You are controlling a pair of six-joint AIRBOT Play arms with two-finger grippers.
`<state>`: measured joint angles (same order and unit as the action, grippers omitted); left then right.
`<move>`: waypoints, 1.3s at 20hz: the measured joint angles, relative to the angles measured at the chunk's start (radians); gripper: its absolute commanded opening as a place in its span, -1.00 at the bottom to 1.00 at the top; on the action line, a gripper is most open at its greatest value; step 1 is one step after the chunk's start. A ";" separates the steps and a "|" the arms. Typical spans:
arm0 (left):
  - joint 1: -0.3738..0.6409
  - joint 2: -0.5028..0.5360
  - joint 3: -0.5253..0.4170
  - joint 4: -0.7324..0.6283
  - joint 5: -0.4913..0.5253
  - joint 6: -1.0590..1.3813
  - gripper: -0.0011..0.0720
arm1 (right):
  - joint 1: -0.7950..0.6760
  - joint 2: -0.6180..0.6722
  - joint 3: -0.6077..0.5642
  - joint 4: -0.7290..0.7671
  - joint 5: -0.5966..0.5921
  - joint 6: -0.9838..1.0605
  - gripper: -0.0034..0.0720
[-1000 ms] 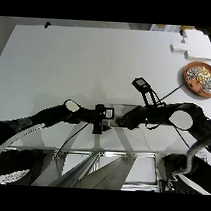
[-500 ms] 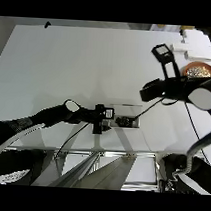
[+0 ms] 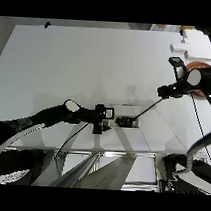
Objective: Fold the box and place the chain.
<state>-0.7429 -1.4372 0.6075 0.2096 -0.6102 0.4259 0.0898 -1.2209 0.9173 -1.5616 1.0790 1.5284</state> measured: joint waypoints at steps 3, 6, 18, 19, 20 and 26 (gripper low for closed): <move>0.000 0.000 0.000 0.000 0.000 0.000 -0.09 | -0.010 -0.061 -0.018 0.002 -0.025 -0.007 -0.04; 0.000 0.000 0.000 0.000 0.000 0.000 -0.09 | -0.014 -0.105 -0.024 0.014 -0.054 -0.010 -0.04; 0.000 0.000 0.000 0.000 0.000 0.000 -0.09 | -0.016 -0.205 -0.028 0.019 -0.100 0.008 -0.87; 0.000 0.000 0.000 0.000 0.000 0.000 -0.09 | -0.016 -0.206 -0.028 0.019 -0.096 0.002 -0.87; 0.000 0.000 0.000 0.000 0.000 0.000 -0.09 | -0.016 -0.204 -0.028 0.019 -0.087 -0.001 -0.87; 0.000 0.000 0.000 0.000 0.000 0.000 -0.09 | -0.016 -0.116 -0.030 0.016 -0.019 -0.011 -0.87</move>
